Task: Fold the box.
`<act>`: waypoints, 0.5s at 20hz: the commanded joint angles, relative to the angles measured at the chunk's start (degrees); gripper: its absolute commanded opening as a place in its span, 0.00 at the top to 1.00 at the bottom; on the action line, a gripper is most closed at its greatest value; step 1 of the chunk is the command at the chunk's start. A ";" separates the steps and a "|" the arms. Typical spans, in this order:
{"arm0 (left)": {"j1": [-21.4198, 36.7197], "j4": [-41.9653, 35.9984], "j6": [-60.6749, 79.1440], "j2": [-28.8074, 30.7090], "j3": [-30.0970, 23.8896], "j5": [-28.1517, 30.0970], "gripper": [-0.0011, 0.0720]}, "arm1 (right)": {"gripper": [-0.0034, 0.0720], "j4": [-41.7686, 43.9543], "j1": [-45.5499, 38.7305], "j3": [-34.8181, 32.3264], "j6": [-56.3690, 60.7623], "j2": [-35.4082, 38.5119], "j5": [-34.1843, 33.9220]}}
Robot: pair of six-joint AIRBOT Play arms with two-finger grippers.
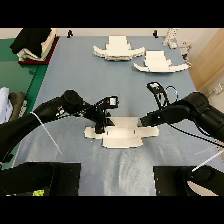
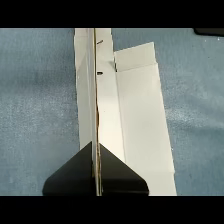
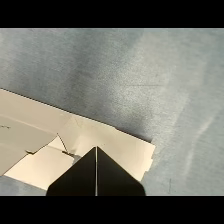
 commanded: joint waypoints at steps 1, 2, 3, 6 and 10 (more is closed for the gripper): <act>0.02 -0.09 0.59 0.02 0.44 -0.20 0.96 | 0.96 -0.55 0.26 0.02 0.20 0.00 -0.11; 0.02 -0.09 0.59 0.02 0.46 -0.17 0.96 | 0.96 -0.79 0.26 0.02 0.20 0.00 -0.33; 0.02 -0.07 0.59 0.00 0.46 -0.17 0.96 | 0.96 -0.90 0.26 0.02 0.20 -0.02 -0.68; 0.02 -0.28 0.57 0.00 0.61 2.14 0.96 | 0.96 -1.05 0.20 0.02 0.20 -0.02 -0.81; 0.02 -0.31 0.55 0.00 2.10 2.80 0.96 | 0.96 -2.19 0.15 0.02 0.20 -0.02 -0.76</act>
